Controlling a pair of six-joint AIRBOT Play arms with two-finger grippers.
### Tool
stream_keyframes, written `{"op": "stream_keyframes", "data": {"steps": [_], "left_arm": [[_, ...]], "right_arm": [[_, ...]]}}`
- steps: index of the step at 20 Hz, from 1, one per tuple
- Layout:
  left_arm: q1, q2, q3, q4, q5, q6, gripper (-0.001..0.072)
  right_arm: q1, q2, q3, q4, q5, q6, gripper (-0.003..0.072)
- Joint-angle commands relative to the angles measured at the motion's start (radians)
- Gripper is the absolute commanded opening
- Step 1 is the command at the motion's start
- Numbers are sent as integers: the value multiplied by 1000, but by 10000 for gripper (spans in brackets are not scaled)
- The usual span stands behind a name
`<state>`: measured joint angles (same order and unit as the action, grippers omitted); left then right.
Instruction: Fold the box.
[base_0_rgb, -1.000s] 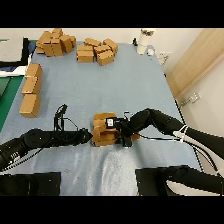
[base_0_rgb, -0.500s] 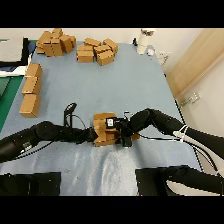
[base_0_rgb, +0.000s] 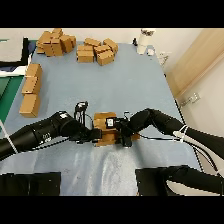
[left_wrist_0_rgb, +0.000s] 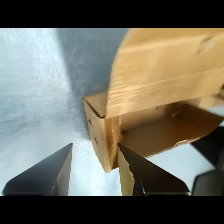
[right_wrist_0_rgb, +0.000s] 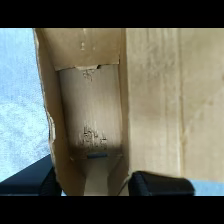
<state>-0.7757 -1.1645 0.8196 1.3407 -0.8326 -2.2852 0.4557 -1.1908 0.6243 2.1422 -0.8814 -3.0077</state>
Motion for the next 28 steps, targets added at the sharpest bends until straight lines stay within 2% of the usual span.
{"op": "stream_keyframes", "data": {"steps": [1,7,13,26,27,28], "left_arm": [[-63,-9,53,148,-84,-201,440],[-110,-98,138,176,-107,-249,440],[-110,-235,253,193,-226,-247,439],[-109,-312,283,193,-229,-245,437],[-109,-312,283,194,-225,-245,324],[-109,-312,283,194,-223,-243,98]], "right_arm": [[-1,0,0,0,0,0,441],[-1,0,0,0,0,0,441],[-1,0,0,0,0,0,441],[-1,0,0,0,0,0,441],[-1,0,0,0,0,0,441],[-1,0,0,0,0,0,441]]}}
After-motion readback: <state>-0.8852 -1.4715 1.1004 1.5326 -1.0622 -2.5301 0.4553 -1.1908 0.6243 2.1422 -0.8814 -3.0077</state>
